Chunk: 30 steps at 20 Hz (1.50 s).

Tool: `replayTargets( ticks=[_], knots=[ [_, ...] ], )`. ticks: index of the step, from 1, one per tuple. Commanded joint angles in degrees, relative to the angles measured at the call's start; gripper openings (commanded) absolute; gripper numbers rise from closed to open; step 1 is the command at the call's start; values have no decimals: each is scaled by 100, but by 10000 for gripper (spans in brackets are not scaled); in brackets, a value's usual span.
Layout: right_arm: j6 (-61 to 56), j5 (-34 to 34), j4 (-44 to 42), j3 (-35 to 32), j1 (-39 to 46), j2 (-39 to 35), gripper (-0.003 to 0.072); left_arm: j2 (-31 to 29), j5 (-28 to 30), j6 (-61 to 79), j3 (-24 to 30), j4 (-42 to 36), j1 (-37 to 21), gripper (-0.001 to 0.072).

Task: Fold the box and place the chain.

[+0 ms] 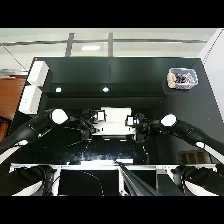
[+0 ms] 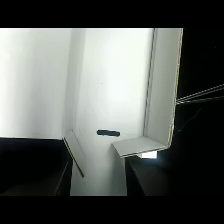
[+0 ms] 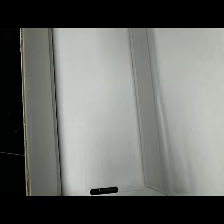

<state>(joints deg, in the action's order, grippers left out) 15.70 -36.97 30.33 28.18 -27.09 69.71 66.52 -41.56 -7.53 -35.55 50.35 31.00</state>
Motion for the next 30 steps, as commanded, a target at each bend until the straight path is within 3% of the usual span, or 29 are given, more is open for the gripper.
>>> replayTargets(
  ticks=[1,12,15,16,18,30],
  knots=[
    [-2,2,-4,0,0,-2,622,2,-87,-70,2,-52,2,372],
    [-2,2,-4,0,0,-2,622,2,192,-494,2,-219,-50,383],
    [-2,2,-4,0,0,-2,622,2,50,-492,2,-459,-337,385],
    [-2,2,-4,0,0,-2,622,2,-48,-490,2,-407,-459,441],
    [-2,2,-4,0,0,-2,622,2,-229,-483,2,-240,-605,447],
    [-2,4,-4,0,0,-2,622,282,-411,31,11,-254,-433,448]
  ],
)
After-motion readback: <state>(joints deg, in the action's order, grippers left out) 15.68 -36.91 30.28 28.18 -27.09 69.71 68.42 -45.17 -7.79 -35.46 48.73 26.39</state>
